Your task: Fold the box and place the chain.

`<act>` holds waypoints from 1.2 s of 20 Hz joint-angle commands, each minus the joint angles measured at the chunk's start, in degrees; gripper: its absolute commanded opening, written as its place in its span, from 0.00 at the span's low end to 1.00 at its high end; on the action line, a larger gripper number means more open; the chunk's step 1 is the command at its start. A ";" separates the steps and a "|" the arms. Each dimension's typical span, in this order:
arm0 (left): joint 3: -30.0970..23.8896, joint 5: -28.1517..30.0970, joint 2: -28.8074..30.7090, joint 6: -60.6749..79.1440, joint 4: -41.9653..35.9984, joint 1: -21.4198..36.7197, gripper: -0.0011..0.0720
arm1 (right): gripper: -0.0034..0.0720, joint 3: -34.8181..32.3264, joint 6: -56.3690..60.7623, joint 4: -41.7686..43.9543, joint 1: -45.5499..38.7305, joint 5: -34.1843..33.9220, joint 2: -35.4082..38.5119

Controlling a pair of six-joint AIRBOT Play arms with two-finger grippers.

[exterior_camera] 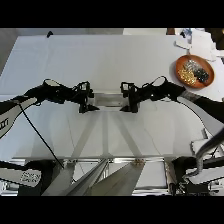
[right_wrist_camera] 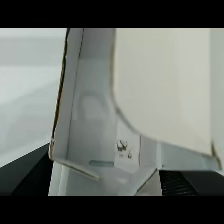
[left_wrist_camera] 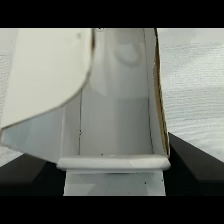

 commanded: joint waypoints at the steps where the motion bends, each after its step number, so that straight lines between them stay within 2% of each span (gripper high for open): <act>1: 0.04 -0.07 -0.02 0.02 0.04 0.00 0.55 | 0.95 0.04 4.22 -8.94 -0.02 -0.04 3.87; 5: 0.04 -0.13 -0.02 0.02 0.04 0.00 0.55 | 0.95 0.04 13.00 -20.98 -0.02 -0.04 9.05; 6: 0.04 -0.17 -0.02 0.04 0.04 0.00 0.55 | 0.91 0.04 15.21 -22.38 -0.02 0.22 10.27; 10: 0.04 -0.22 -0.02 0.02 0.04 0.00 0.55 | 0.47 0.04 22.10 -23.69 -0.02 2.45 15.45; 11: 0.04 -0.24 -0.02 0.02 0.04 0.00 0.55 | 0.41 0.04 22.99 -23.67 -0.02 3.39 16.59; 12: 0.04 -0.24 -0.02 0.04 0.04 0.00 0.55 | 0.40 0.04 24.61 -23.52 -0.02 4.13 17.38; 13: 0.04 -0.24 -0.02 0.04 0.04 0.00 0.55 | 0.28 0.04 27.78 -22.53 -0.02 5.09 17.97; 14: 0.04 -0.24 -0.02 0.04 0.04 0.00 0.55 | 0.07 0.04 30.77 -20.46 -0.02 6.25 18.10; 16: 0.04 -0.24 -0.02 0.04 0.04 0.00 0.55 | 0.06 0.02 33.18 -15.78 0.04 6.43 17.94; 21: 0.04 -0.24 -0.02 0.04 0.04 0.00 0.55 | 0.06 0.04 33.92 -1.95 0.04 1.86 14.32; 24: 0.04 -0.24 -0.02 0.04 0.04 0.00 0.55 | 0.06 0.13 34.03 1.27 0.04 -4.11 10.54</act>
